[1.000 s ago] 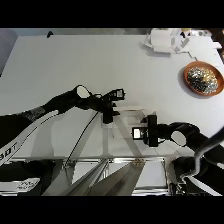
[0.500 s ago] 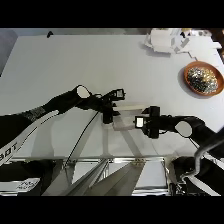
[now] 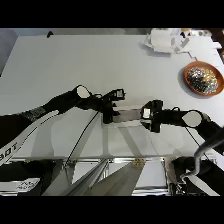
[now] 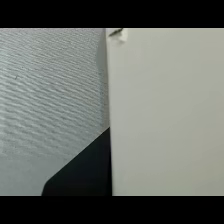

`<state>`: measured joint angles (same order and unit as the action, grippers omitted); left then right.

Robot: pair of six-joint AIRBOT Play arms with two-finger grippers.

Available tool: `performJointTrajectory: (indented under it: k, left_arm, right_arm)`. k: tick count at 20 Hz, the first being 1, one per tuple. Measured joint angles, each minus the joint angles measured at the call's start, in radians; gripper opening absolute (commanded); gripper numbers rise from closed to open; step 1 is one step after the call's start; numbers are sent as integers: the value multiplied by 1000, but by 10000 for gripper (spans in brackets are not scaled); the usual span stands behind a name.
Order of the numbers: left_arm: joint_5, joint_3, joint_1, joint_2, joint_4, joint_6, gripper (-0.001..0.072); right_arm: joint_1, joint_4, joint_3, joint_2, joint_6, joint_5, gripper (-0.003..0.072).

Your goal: Fold the box and place the chain.

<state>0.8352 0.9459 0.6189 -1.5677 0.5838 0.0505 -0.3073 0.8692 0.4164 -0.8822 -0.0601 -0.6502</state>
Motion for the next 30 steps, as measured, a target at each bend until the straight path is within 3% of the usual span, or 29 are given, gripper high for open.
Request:
performJointTrajectory:
  k: [10,21,30]
  left_arm:
    - [-3,0,0,0,-1,0,10]
    - [1,0,0,0,0,0,10]
    - [4,0,0,1,1,-2,10]
  right_arm:
    - [139,-175,2,-132,-229,-94,688]
    - [153,-317,2,-243,-405,-141,675]
    - [139,-344,2,-300,-435,-182,638]
